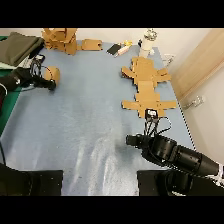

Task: Fold the box.

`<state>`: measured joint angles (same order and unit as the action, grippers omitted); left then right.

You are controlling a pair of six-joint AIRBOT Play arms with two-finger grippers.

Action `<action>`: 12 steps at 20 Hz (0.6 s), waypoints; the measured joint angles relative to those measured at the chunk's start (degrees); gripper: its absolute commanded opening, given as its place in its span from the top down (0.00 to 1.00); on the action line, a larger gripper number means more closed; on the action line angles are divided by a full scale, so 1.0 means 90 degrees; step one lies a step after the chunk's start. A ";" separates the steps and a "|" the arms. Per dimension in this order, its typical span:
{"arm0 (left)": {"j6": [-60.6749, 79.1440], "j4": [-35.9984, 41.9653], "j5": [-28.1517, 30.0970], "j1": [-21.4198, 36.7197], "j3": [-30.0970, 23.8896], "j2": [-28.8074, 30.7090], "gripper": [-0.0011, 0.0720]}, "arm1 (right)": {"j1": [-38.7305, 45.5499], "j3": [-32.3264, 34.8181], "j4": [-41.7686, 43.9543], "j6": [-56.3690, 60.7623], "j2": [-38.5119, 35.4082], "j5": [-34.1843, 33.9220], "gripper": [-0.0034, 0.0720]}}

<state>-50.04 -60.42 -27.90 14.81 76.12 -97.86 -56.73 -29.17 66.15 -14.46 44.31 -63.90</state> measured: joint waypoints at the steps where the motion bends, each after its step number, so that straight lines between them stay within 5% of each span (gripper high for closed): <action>1: -0.0410 -0.0325 -0.0143 0.0058 0.0440 -0.0284 0.44 | 0.0000 0.0000 0.0000 0.0000 0.0000 0.0000 0.95; 6: -0.1889 -0.1511 -0.0733 0.0199 0.2166 -0.1333 0.44 | 0.0000 0.0000 0.0005 -0.0002 0.0000 0.0002 0.95; 12: -0.2353 -0.1889 -0.0843 0.0243 0.2841 -0.1906 0.44 | 0.0000 -0.0010 0.0005 -0.0007 0.0000 0.0005 0.95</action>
